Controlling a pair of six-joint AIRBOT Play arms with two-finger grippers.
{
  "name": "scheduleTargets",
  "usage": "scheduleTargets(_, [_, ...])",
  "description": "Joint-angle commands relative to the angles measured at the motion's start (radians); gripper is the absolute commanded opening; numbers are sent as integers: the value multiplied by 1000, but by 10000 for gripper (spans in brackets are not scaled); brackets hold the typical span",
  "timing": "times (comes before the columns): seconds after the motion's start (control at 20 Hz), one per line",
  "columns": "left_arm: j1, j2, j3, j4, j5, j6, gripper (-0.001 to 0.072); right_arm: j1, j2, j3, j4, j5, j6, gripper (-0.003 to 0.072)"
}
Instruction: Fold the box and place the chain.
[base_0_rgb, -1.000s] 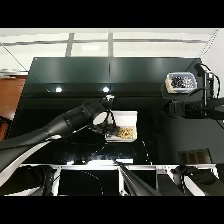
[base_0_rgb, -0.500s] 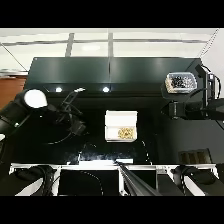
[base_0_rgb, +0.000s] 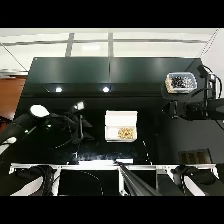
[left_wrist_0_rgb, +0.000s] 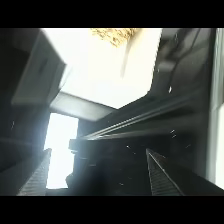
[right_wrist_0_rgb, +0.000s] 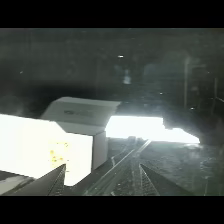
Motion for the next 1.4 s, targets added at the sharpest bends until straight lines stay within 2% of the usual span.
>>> scheduleTargets(0.0, [-78,-102,36,-3,52,278,714,0,1,1,-16,-5,21,532])
scheduleTargets(0.25, [-83,-196,107,-83,27,286,713,0,1,0,-14,-64,21,532])
scheduleTargets(0.55, [-145,-198,108,-86,48,275,713,0,0,0,-11,-89,21,532])
scheduleTargets(1.0, [-151,-198,109,-94,77,251,712,0,0,0,-12,-90,21,532])
scheduleTargets(1.35, [-192,-198,109,-98,109,215,710,0,0,0,-15,-90,20,532])
